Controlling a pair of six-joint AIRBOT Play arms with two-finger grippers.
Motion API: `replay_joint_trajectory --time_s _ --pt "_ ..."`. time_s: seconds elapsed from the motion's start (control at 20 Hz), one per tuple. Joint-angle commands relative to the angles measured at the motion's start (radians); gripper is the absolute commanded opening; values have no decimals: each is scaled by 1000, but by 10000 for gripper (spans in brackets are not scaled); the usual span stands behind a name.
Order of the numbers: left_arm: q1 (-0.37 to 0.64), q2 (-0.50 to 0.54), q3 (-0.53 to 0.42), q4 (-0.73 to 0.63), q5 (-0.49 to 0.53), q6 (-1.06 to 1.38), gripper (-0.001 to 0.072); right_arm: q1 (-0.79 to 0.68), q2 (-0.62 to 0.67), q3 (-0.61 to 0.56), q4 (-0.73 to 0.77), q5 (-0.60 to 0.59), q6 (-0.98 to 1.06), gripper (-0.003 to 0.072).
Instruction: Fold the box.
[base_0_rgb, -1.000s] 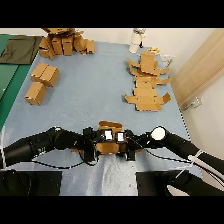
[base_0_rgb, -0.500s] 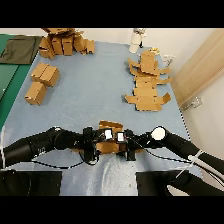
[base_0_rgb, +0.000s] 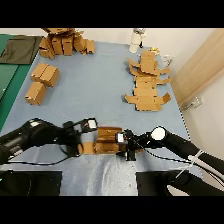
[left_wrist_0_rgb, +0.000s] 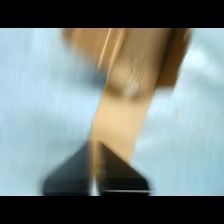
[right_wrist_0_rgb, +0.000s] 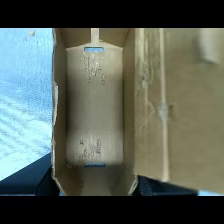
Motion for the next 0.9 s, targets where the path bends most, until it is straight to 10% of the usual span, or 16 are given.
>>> replay_joint_trajectory --time_s 0.0,0.2,0.65,0.85 --pt "58 133 0 189 -235 -325 10 0 0 -1 0 0 1 448" --pt "169 135 -28 259 -271 -951 10 0 0 -1 0 0 1 448" --pt "235 -92 -133 -406 -24 -678 10 0 0 -1 1 0 1 448" --pt "235 -139 -134 -492 29 -595 10 0 0 -1 1 0 1 448"
